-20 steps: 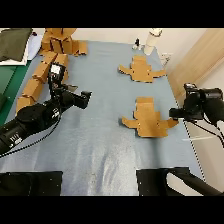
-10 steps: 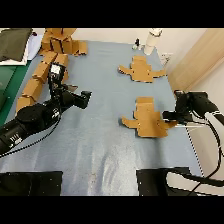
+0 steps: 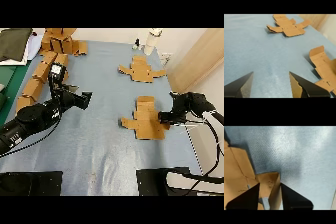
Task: Fold the box.
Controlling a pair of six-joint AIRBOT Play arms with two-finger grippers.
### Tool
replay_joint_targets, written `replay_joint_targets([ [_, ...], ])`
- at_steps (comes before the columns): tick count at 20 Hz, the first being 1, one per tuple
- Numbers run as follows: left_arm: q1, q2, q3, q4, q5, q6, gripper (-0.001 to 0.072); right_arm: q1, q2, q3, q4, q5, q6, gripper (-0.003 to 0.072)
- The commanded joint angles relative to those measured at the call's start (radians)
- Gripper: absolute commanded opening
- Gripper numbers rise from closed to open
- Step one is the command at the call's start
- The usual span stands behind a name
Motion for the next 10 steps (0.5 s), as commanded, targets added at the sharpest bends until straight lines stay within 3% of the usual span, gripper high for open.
replay_joint_targets([
  [1,0.0,0.001,0.0,0.0,-0.025,0.0,0.0679,-0.001,-0.001,0.0,0.008,-0.046,-0.009,0.0372],
  [4,0.0,0.001,0.0,0.0,-0.027,0.0,0.066,-0.001,-0.001,0.0,-0.013,-0.064,-0.012,0.0306],
  [8,0.0,0.001,0.0,0.0,-0.027,0.0,0.0661,-0.001,0.021,0.0,-0.055,-0.078,-0.012,0.03],
  [10,0.0,0.001,0.0,0.0,-0.027,0.0,0.0661,-0.001,0.031,0.003,-0.053,-0.092,-0.015,0.0214],
])
